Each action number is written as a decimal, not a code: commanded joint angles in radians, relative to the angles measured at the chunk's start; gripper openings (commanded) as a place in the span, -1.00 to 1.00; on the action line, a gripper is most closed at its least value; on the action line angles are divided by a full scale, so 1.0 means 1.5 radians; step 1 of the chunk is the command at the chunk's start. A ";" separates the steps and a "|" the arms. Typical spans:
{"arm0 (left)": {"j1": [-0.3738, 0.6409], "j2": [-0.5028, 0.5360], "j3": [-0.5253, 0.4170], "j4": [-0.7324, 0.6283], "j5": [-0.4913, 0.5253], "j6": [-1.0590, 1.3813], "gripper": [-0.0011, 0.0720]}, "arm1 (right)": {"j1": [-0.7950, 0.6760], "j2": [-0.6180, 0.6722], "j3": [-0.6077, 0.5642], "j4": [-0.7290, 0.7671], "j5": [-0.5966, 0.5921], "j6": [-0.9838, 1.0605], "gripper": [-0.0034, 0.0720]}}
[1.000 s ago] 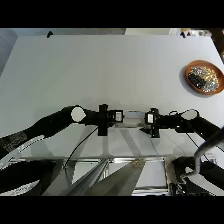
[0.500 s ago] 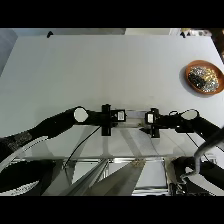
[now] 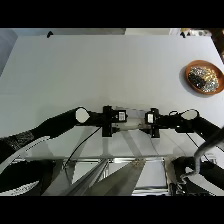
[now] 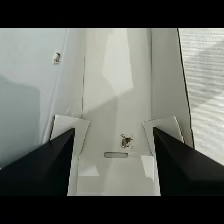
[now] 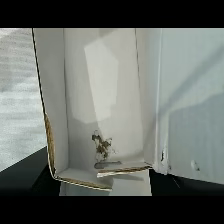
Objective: Fold the box and place the chain.
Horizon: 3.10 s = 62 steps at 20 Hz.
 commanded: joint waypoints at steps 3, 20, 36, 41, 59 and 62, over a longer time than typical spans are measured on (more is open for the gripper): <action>0.007 0.041 0.000 0.040 -0.047 -0.054 -0.51 | 0.000 0.000 0.000 0.000 0.000 0.000 0.15; 0.208 0.192 -0.062 0.256 -0.235 -1.050 -0.97 | 0.000 0.000 0.000 0.000 0.000 0.000 0.15; 0.166 0.023 -0.061 0.067 -0.173 -0.898 -0.95 | 0.000 0.000 0.000 0.000 0.000 0.000 0.15; 0.144 0.031 -0.049 0.026 -0.173 -0.857 -0.95 | 0.000 0.000 0.000 0.000 0.000 0.000 0.15; 0.086 0.083 -0.025 -0.009 -0.150 -0.851 -0.71 | 0.000 0.000 0.000 0.000 0.000 0.000 0.15; 0.081 0.083 -0.025 -0.011 -0.144 -0.852 -0.14 | 0.000 0.000 0.000 0.000 0.000 0.000 0.15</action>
